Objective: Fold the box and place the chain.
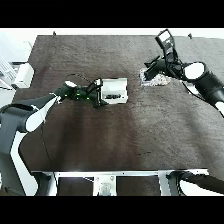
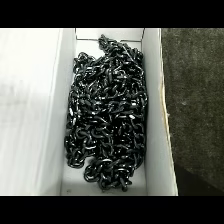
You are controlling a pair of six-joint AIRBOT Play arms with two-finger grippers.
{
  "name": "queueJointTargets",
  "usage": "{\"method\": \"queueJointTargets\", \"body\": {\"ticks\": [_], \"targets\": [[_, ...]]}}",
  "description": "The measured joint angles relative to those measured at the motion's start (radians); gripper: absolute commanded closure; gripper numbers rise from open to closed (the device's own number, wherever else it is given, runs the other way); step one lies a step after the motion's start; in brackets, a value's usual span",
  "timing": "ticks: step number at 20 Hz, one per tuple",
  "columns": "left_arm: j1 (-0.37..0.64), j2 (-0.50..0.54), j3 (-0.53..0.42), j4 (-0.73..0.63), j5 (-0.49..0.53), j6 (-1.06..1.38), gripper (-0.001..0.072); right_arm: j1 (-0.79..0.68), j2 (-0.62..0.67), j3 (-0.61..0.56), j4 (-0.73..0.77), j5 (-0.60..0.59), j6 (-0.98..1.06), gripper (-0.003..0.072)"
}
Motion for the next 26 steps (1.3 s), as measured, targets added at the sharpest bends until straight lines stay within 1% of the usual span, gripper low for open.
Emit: {"method": "queueJointTargets", "body": {"ticks": [3, 7, 11, 14, 16, 19, 26], "targets": [[0.000, 0.000, 0.000, 0.000, 0.000, 0.000, 0.0240, -0.031, -0.087, 0.076, 0.079, 0.114, -0.145, 0.0678], [0.000, 0.000, 0.000, 0.000, 0.000, 0.000, 0.0240, -0.087, -0.240, 0.211, 0.262, 0.244, -0.302, 0.0678], [0.000, 0.000, 0.000, 0.000, 0.000, 0.000, 0.0240, -0.156, -0.431, 0.385, 0.506, 0.480, -0.403, 0.0678], [0.000, 0.000, 0.000, 0.000, 0.000, 0.000, 0.0239, -0.180, -0.563, 0.509, 0.603, 0.639, -0.397, 0.0678], [0.000, 0.000, 0.000, 0.000, 0.000, 0.000, 0.0240, -0.183, -0.622, 0.559, 0.620, 0.714, -0.381, 0.0678], [0.000, 0.000, 0.000, 0.000, 0.000, 0.000, 0.0239, -0.163, -0.665, 0.595, 0.610, 0.772, -0.371, 0.0678], [0.000, 0.000, 0.000, 0.000, 0.000, 0.000, 0.0240, -0.068, -0.690, 0.613, 0.447, 0.865, -0.355, 0.0677]]}}
